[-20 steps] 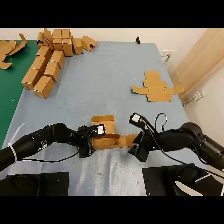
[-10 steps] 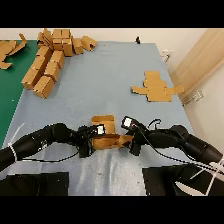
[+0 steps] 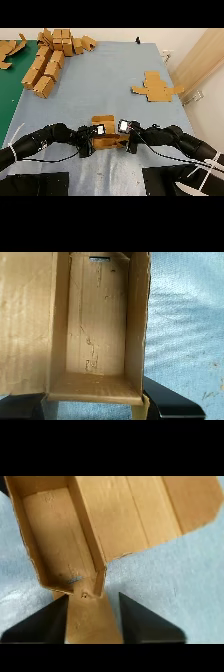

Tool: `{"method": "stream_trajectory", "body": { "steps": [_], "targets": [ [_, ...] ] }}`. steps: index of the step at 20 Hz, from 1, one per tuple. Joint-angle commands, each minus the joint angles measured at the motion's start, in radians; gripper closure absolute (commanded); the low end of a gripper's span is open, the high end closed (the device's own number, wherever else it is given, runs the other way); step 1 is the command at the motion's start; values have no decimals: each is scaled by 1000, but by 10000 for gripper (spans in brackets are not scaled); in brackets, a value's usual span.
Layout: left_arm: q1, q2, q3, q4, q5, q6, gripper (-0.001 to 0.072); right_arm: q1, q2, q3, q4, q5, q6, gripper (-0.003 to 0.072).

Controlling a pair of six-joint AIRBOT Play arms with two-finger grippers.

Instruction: Fold the box.

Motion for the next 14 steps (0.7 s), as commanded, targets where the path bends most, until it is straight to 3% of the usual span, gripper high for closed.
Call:
{"method": "stream_trajectory", "body": {
  "steps": [1, 2, 10, 11, 14],
  "targets": [
    [1, -1, 0, 0, 0, 0, 179, 1, -17, 0, 69, 25, -29, 387],
    [1, -1, 0, 0, 0, 0, 179, 1, -22, 0, 74, 22, -29, 420],
    [1, -1, 0, 0, 0, 0, 178, 74, -32, 0, 76, 26, -29, 421],
    [1, -1, 0, 0, 0, 0, 179, 85, -36, 0, 75, 35, -29, 467],
    [1, -1, 0, 0, 0, 0, 179, 95, -60, 0, 73, 76, -31, 470]
  ]
}}
